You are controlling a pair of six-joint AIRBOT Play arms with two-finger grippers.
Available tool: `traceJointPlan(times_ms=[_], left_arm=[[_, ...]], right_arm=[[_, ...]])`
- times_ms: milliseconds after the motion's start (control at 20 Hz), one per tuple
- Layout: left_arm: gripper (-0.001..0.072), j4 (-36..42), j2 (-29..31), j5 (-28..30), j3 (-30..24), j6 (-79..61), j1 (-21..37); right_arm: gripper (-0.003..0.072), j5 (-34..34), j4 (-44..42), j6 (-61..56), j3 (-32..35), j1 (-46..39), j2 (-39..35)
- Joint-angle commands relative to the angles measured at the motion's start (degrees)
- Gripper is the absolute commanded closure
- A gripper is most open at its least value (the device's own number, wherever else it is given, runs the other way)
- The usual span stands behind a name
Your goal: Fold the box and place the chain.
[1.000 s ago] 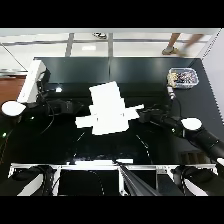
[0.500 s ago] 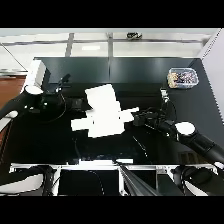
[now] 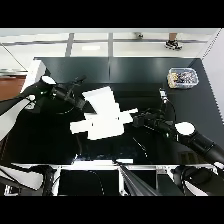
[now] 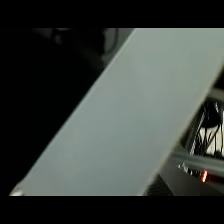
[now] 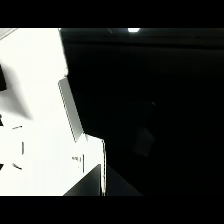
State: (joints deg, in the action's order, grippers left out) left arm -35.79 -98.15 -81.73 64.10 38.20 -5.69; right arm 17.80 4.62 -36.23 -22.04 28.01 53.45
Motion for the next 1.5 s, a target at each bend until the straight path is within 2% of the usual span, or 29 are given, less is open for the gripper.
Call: traceJointPlan(times_ms=[0, 50, 150, 450, 500, 550, 750, 900, 950, 1000, 1050, 1200, 1350, 1450], left_arm=[[0.0218, -1.27, -2.47, -3.02, 2.56, -3.15, -0.63], [0.0242, -1.27, -2.47, -2.91, 2.56, -4.20, -0.61], [0.0430, -1.27, -2.47, -2.95, 2.56, -5.73, -0.61], [0.0453, -1.25, -2.47, -2.99, 2.56, -7.21, -0.59], [0.0572, -1.25, -2.47, -3.26, 2.56, -8.33, -0.59], [0.0659, -1.25, -2.47, -3.85, 2.56, -10.27, -0.59], [0.0680, -1.25, -2.45, -3.72, 2.56, -12.39, -0.61], [0.0683, -1.09, -2.10, -1.68, 2.56, -11.43, -1.01], [0.0684, -1.09, -1.66, -0.70, 2.56, -10.29, -1.64], [0.0684, -1.27, -1.07, -0.15, 2.56, -10.36, -2.49], [0.0684, -1.31, -0.15, 1.18, 2.56, -10.47, -3.63], [0.0684, -1.29, 4.72, 5.49, 2.29, -11.39, -6.29], [0.0685, -1.27, 12.11, 10.03, -0.09, -18.10, -8.31], [0.0683, -1.29, 15.80, 14.88, -3.54, -27.12, -9.73]], right_arm=[[0.0668, 0.17, 0.09, 0.00, 0.04, 0.02, 0.02], [0.0668, 0.17, 0.07, -0.02, 0.04, 0.02, 0.02], [0.0668, 0.17, 0.07, -0.20, 0.04, 0.02, 0.02], [0.0668, 0.15, 0.31, -0.17, 0.04, 0.02, 0.02], [0.0668, 0.04, 0.37, -0.17, 0.04, 0.00, 0.02], [0.0667, -0.13, 0.37, -0.17, 0.04, -0.04, 0.02], [0.0668, -1.25, 5.38, -0.15, 0.04, -0.15, 0.02], [0.0666, -1.31, 4.98, -0.17, -0.22, -0.15, -0.15], [0.0557, -1.07, 5.14, -0.17, -0.35, -0.15, -0.15], [0.0152, -0.24, 5.64, -0.15, -0.57, -0.15, -0.15], [-0.0032, 1.11, 7.54, -0.17, -1.18, -0.17, -0.15], [-0.0032, 12.28, 21.68, -2.89, -6.19, -3.37, -0.15], [-0.0031, 26.32, 45.59, -7.06, -14.62, -7.37, -0.15], [-0.0031, 30.42, 57.68, -5.88, -18.62, -7.45, -0.15]])
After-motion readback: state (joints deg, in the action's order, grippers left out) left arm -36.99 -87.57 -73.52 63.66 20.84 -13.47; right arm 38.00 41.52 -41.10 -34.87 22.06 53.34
